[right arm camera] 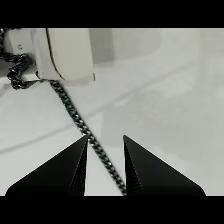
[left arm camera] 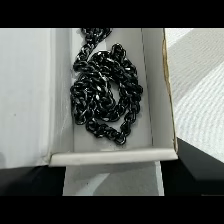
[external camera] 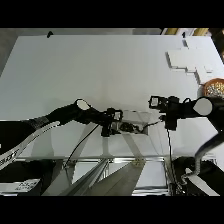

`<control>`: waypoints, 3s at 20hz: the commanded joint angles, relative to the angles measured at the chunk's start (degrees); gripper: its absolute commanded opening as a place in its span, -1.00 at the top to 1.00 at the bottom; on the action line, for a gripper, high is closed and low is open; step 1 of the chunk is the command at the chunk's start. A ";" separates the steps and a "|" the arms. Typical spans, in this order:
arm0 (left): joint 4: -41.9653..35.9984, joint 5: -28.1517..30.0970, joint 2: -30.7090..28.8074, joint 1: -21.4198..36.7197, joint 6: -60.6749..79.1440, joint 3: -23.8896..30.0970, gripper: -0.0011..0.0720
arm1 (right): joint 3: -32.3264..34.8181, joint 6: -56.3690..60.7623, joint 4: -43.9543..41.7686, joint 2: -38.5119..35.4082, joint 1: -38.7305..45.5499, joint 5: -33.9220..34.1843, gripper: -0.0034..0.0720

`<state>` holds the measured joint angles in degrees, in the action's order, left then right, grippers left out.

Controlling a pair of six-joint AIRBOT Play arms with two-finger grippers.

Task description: Fold the box and place the chain.

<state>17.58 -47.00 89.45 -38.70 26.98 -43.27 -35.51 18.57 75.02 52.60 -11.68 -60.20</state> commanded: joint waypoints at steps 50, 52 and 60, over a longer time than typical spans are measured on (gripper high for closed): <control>0.02 -0.35 0.00 0.04 0.02 -0.04 0.60 | 9.46 -5.51 -43.45 -17.79 -0.04 -3.54 0.85; 0.02 -0.35 0.00 0.02 0.02 -0.04 0.60 | 9.64 -5.51 -43.39 -16.81 -0.04 -2.43 0.85; 0.02 -0.37 0.00 0.02 0.02 -0.04 0.60 | 12.33 -5.53 -37.07 -11.02 -0.04 2.51 0.23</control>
<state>17.58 -47.37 89.45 -38.70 26.98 -43.27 -23.64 13.06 34.81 40.27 -11.66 -60.31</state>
